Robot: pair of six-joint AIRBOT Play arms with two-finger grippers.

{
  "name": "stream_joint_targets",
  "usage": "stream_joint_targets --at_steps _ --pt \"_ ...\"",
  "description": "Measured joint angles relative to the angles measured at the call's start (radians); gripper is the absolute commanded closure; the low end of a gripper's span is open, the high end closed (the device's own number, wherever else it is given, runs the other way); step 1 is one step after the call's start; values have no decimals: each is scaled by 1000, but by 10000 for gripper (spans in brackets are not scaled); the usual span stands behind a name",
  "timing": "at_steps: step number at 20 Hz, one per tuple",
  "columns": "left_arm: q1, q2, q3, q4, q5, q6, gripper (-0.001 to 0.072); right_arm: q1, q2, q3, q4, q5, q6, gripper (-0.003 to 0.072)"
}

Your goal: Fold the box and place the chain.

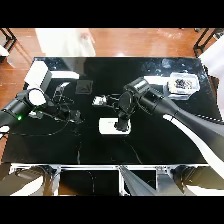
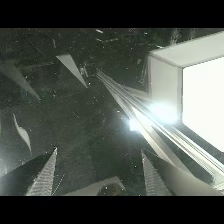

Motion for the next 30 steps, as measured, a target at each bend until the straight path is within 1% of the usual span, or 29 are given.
stream_joint_targets --at_steps 1,2,13,14,15,16,19,20,21,22,23,24,25,30 --pt "0 0 0 0 0 0 78 2 2 0 -2 -2 1 359" --pt "0 0 0 0 0 0 78 2 5 0 -1 -4 2 394" --pt "0 0 0 0 0 0 78 3 50 0 -7 -15 8 394" --pt "0 0 0 0 0 0 78 2 50 0 -7 -15 8 484" --pt "0 0 0 0 0 0 78 0 51 0 -6 -15 8 612" --pt "0 0 0 0 0 0 78 -2 52 0 -5 -16 8 624" --pt "0 0 0 -1 0 0 78 -5 53 0 -6 -16 8 615" --pt "0 0 0 -1 0 0 78 -6 53 0 -6 -16 8 581" --pt "0 0 0 -1 0 0 78 -6 53 0 -6 -16 8 445" --pt "0 0 0 -1 0 0 78 -6 53 0 -7 -15 8 273" --pt "0 0 0 -1 0 0 78 -6 54 2 -8 -16 9 14" --pt "0 0 0 -1 0 0 78 -6 56 5 -8 -15 16 -15" --pt "0 0 0 -1 0 0 78 -6 59 11 -6 -18 21 -21" --pt "0 0 0 -1 0 0 78 -6 52 8 -14 -16 20 -21"
